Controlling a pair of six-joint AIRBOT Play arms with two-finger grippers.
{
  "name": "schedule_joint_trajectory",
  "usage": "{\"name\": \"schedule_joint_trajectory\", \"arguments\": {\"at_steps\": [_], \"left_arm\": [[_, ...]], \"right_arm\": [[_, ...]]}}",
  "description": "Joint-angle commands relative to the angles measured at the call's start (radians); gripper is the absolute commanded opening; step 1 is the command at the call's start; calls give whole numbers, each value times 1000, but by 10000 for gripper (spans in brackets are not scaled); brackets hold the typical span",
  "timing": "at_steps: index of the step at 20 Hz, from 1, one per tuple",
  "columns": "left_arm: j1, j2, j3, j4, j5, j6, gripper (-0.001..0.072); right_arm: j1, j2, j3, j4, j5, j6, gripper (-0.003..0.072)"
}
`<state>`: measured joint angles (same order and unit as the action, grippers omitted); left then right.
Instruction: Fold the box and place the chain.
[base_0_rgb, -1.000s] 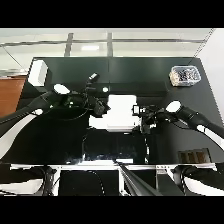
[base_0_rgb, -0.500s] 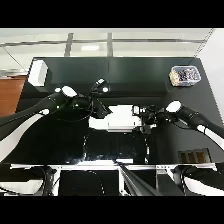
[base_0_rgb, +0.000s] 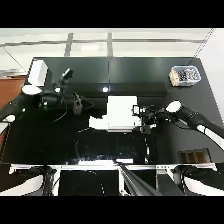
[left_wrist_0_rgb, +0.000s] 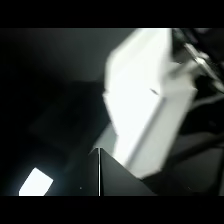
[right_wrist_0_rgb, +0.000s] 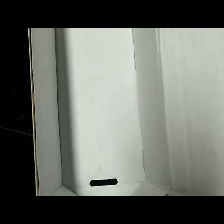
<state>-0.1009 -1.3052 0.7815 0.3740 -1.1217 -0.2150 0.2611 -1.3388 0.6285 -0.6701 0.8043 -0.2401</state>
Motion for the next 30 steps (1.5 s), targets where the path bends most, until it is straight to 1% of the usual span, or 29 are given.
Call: {"name": "schedule_joint_trajectory", "arguments": {"at_steps": [1,2,3,7,8,9,11,12,14,15,20,21,22,24,25,28,29,30], "left_arm": [[13,28,-121,-18,-79,305,263],[-31,28,-127,49,-10,340,525],[-78,28,-126,106,69,344,707],[-261,28,-100,370,364,414,707],[-293,27,-94,419,418,414,707],[-294,18,-79,404,406,413,706],[-280,-10,-68,274,403,440,706],[-278,-24,-63,241,378,483,706],[-283,-47,-56,232,309,515,704],[-286,-53,-56,227,285,515,681],[-297,-55,-55,213,273,499,677],[-297,-55,-55,202,274,499,657],[-297,-56,-55,182,270,498,588],[-297,-56,-55,176,248,498,396],[-297,-57,-55,175,242,496,384],[-307,-61,-55,165,252,496,384],[-312,-61,-55,159,257,496,344],[-317,-61,-55,160,258,496,285]], "right_arm": [[1,0,0,0,0,0,83],[1,0,0,0,0,0,83],[1,0,0,0,0,0,84],[1,0,0,0,0,0,83],[1,0,0,0,0,0,83],[1,0,0,0,3,1,83],[3,0,0,0,4,1,84],[3,0,0,0,4,2,83],[3,0,0,0,4,2,83],[3,0,0,0,4,2,84],[3,0,0,0,4,2,84],[3,0,0,0,4,2,83],[3,0,0,0,4,2,83],[3,0,0,0,4,2,84],[3,0,0,0,4,2,83],[3,0,0,0,4,2,84],[3,0,0,0,4,2,84],[3,0,0,0,4,2,83]]}}
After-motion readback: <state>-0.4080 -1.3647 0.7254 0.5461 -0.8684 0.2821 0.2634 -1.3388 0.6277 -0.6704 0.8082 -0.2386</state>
